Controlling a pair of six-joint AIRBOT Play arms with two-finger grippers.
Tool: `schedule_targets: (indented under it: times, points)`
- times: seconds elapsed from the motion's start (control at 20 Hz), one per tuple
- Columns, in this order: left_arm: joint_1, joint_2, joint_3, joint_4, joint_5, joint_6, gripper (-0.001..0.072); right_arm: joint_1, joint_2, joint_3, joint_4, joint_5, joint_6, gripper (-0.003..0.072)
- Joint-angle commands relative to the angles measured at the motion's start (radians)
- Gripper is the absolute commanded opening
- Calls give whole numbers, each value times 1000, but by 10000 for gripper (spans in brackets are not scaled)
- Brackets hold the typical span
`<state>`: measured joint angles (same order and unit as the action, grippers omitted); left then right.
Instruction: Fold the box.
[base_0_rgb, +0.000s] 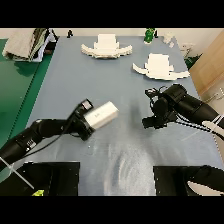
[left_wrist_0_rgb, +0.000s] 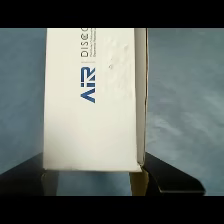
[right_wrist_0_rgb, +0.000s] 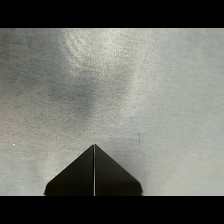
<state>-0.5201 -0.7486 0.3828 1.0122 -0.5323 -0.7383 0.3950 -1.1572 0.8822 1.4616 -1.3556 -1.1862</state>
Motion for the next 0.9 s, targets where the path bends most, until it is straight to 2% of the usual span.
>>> schedule_targets:
  times: [0.0, 0.1, 0.2, 0.4, 0.6, 0.7, 0.85]
  points:
    - [290, -38, 69, 127, -11, -117, 449, 0, -1, 1, 0, 0, 0, 4]
    - [414, -139, 151, 129, 33, -114, 449, 0, -1, 1, 0, 0, 0, 5]
    - [503, -290, 266, 129, 77, -105, 449, 0, -1, 1, 0, 0, 0, 5]
    - [604, -626, 572, 129, 110, -108, 450, 0, -1, 1, 0, 0, 0, 5]
    - [646, -905, 901, 129, 96, -116, 449, 0, -1, 1, 0, 0, 0, 4]
    - [646, -1000, 1026, 129, 115, -116, 449, 0, -1, 1, 0, 0, 0, 5]
    - [646, -1128, 1184, 129, 80, -149, 449, 0, -1, 1, 1, 0, 0, 5]
